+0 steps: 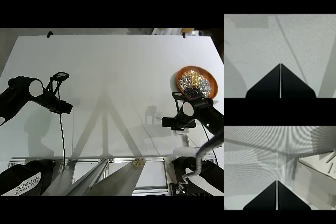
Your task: Fold the box and place the chain.
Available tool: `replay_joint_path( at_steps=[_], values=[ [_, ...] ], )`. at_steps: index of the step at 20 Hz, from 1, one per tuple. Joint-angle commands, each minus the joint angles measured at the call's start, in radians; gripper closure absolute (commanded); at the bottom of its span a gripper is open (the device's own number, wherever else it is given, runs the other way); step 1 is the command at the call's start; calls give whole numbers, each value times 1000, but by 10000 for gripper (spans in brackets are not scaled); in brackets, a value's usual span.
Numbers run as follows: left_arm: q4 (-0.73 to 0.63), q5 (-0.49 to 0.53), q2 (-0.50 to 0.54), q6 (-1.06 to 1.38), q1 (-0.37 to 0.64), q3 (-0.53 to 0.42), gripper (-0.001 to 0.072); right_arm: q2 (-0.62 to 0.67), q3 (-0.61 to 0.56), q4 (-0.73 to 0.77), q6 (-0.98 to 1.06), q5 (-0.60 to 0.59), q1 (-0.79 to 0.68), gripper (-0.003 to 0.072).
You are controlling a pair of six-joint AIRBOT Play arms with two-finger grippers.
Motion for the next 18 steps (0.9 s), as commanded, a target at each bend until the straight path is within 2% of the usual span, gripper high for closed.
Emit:
replay_joint_path(
  at_steps=[1,12,18],
  values=[
    [0,0,0,0,1,-1,701,-1,0,0,0,0,0,670],
    [0,0,0,1,0,-1,701,-1,0,0,0,-2,0,670],
    [0,0,0,0,0,-1,701,0,1,-2,0,-99,0,670]
  ],
)
